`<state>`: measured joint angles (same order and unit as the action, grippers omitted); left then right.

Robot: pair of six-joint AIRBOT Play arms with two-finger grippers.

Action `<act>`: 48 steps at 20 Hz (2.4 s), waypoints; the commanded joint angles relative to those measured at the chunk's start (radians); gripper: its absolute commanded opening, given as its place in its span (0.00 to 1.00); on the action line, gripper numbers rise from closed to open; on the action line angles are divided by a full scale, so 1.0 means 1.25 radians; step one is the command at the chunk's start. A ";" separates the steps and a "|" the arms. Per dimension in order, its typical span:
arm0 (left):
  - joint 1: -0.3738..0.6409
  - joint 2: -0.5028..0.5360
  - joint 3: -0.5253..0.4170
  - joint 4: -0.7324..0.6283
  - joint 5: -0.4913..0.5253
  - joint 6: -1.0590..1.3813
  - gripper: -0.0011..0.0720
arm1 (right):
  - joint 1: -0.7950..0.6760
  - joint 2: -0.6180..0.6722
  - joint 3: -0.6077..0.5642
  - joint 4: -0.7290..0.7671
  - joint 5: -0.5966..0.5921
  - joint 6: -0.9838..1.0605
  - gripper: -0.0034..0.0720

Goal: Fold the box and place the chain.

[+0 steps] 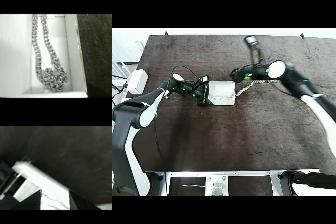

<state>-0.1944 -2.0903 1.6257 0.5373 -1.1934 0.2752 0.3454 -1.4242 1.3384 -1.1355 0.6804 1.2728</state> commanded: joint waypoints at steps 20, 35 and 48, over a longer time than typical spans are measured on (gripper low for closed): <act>0.000 0.001 0.000 0.001 0.001 0.002 0.66 | -0.187 -0.377 0.058 0.128 -0.260 0.089 0.62; 0.000 0.001 0.000 0.001 0.001 0.002 0.66 | -0.132 0.026 0.069 0.039 -0.059 0.020 0.06; 0.000 0.001 0.000 0.001 0.001 0.002 0.66 | 0.056 0.198 0.059 -0.030 -0.005 0.022 0.06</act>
<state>-0.1944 -2.0903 1.6253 0.5377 -1.1927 0.2775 0.3676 -1.1862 1.4200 -1.1656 0.6479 1.2984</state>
